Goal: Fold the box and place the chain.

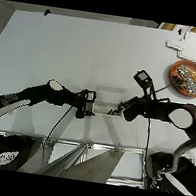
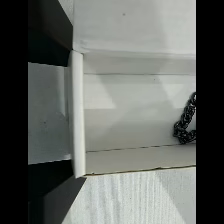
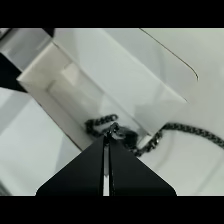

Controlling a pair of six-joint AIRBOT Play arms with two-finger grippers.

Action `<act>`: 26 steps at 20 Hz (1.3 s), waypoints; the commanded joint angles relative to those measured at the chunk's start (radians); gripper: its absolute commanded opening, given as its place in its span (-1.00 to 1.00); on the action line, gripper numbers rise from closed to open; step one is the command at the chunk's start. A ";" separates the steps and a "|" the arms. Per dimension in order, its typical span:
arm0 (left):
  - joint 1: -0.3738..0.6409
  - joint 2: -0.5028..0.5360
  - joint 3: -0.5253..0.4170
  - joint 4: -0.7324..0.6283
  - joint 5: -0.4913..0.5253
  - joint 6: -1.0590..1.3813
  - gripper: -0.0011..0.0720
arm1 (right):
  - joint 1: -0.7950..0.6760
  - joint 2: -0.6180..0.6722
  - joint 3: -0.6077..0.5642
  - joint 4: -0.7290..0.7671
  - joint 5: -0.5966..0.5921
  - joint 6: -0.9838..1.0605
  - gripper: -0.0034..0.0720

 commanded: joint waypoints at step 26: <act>0.001 0.000 0.000 0.000 0.000 0.000 -0.84 | -0.213 0.061 -0.013 -0.032 0.111 -0.395 -0.49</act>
